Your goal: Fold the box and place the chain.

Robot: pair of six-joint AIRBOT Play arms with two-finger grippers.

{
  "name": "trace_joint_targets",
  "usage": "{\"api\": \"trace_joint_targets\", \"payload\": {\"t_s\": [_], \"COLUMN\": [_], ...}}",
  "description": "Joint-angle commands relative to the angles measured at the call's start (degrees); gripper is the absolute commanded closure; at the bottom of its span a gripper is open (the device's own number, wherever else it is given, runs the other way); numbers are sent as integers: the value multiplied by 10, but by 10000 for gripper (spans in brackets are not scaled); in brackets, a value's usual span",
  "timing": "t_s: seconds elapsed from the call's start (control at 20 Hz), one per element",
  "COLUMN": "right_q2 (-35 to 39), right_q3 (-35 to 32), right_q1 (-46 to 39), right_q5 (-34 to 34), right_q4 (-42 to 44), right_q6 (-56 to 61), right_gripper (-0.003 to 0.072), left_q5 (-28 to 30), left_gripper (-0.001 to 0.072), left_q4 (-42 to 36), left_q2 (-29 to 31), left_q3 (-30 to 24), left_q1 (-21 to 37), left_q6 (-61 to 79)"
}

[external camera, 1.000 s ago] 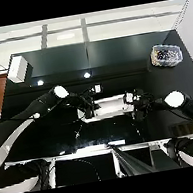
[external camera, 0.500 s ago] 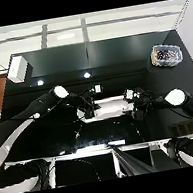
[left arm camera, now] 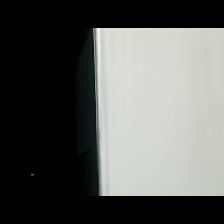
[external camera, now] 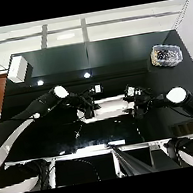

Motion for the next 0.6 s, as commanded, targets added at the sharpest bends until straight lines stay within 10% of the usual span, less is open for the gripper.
{"api": "trace_joint_targets", "payload": {"t_s": [0.0, 0.55], "right_q2": [-4, -10], "right_q3": [0, 0], "right_q1": [-1, 0], "right_q5": [18, 52], "right_q4": [29, 29], "right_q6": [-19, -23], "right_gripper": [52, 52], "left_q5": [0, -2], "left_gripper": [680, 682], "left_q4": [0, 13], "left_q2": [0, 3], "left_q3": [0, 0], "left_q1": [0, -1], "left_q6": [0, 11]}}
